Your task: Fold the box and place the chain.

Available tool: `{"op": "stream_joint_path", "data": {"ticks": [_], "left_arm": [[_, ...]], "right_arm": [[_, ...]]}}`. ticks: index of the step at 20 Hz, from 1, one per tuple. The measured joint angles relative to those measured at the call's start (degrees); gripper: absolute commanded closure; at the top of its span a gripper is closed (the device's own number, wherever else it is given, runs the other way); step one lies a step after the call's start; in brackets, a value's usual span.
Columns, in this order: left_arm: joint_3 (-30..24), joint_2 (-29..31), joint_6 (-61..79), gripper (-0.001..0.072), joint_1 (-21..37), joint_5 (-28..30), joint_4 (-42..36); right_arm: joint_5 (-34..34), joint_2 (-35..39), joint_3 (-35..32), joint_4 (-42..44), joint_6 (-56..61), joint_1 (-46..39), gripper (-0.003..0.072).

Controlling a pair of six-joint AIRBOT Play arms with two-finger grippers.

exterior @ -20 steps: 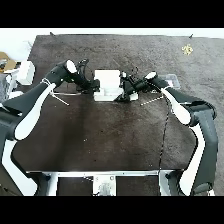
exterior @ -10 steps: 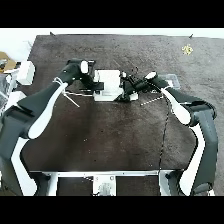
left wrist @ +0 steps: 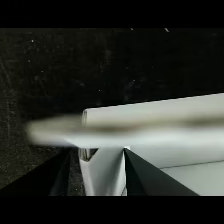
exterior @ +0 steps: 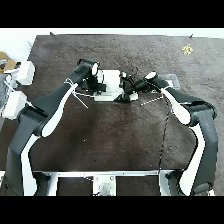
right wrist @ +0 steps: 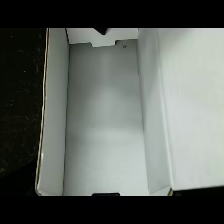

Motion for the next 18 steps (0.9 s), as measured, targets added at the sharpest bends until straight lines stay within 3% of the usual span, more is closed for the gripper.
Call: {"op": "stream_joint_path", "data": {"ticks": [1,2,3,9,10,11,18], "left_arm": [[0.1,-0.1,-0.2,0.0368,-0.1,0.0,0.6],[0.2,-0.1,-0.6,0.0452,-0.1,0.0,0.9],[0.2,-0.2,-0.9,0.0487,-0.1,0.0,1.2],[0.2,-1.2,-3.1,0.0489,-0.3,-0.9,2.5],[0.2,-1.4,-3.2,0.0619,-0.4,-1.0,2.5],[0.3,-1.4,-3.6,0.0697,-0.4,-0.9,2.5],[0.3,-1.7,-4.7,0.0697,-0.5,-1.1,2.9]], "right_arm": [[0.0,0.0,0.0,0.0,0.0,0.0,0.0190],[0.0,0.0,0.0,0.0,0.0,0.0,0.0190],[0.0,0.0,0.0,0.0,0.0,0.0,0.0190],[0.0,0.0,0.0,0.0,0.0,0.0,0.0189],[0.0,0.0,0.0,0.0,0.0,0.0,0.0189],[0.0,0.0,0.0,0.0,0.0,0.0,0.0190],[0.0,0.0,0.0,0.1,0.0,0.1,0.0189]]}}
